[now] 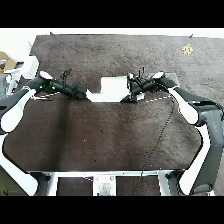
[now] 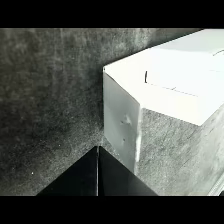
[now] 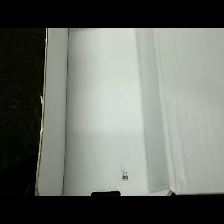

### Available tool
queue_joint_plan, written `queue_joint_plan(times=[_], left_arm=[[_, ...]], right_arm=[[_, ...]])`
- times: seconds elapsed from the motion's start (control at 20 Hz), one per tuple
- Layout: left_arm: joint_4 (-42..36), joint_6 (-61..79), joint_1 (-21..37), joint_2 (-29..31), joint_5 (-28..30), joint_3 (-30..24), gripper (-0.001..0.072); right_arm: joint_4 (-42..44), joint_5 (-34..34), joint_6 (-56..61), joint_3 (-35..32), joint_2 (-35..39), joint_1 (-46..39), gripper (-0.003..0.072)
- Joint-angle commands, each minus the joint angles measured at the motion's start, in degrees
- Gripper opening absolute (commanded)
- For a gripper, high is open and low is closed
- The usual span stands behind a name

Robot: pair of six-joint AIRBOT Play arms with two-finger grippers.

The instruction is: Fold the box and place the chain.

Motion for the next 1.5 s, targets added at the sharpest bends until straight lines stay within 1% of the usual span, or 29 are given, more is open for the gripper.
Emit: queue_joint_plan(times=[0.0, 0.1, 0.3, 0.5, 0.7, 0.85, 0.9, 0.95, 1.1, 1.45], left_arm=[[-2.12, 2.03, -0.13, -0.07, 1.81, -2.51, 0.0009], [-2.91, 3.34, -0.13, -0.07, 1.86, -3.08, 0.0009], [-9.68, 7.32, -0.13, -0.09, 3.30, -4.68, 0.0009], [-10.80, 7.91, -0.44, -1.84, 2.82, -4.87, 0.0010], [-18.12, 9.51, -0.79, -1.97, 2.69, -4.90, 0.0010], [-18.95, 10.10, -0.79, -1.97, 1.68, -4.90, 0.0014], [-19.52, 10.14, -0.79, -1.97, 0.94, -4.76, 0.0147], [-19.96, 10.43, -0.79, -1.95, 0.02, -4.46, 0.0354], [-20.70, 10.78, -0.85, -1.97, -1.97, -3.65, 0.0350], [-20.70, 10.97, -1.86, -1.97, -0.94, -3.52, 0.0341]], right_arm=[[0.04, 0.02, 0.02, 0.00, -0.02, 0.04, 0.0386], [0.04, 0.02, 0.02, 0.00, -0.02, 0.04, 0.0386], [0.04, 0.02, 0.02, 0.00, -0.02, 0.04, 0.0386], [0.02, 0.04, 0.02, 0.00, -0.02, 0.04, 0.0386], [0.02, 0.02, 0.02, 0.00, -0.02, 0.04, 0.0386], [0.02, 0.02, 0.02, 0.00, -0.02, 0.04, 0.0386], [0.04, 0.02, 0.02, 0.00, -0.02, 0.04, 0.0386], [0.04, 0.02, 0.02, 0.00, -0.02, 0.04, 0.0386], [0.04, 0.02, 0.02, 0.00, -0.02, 0.04, 0.0386], [0.04, 0.02, 0.02, 0.00, -0.02, 0.04, 0.0386]])
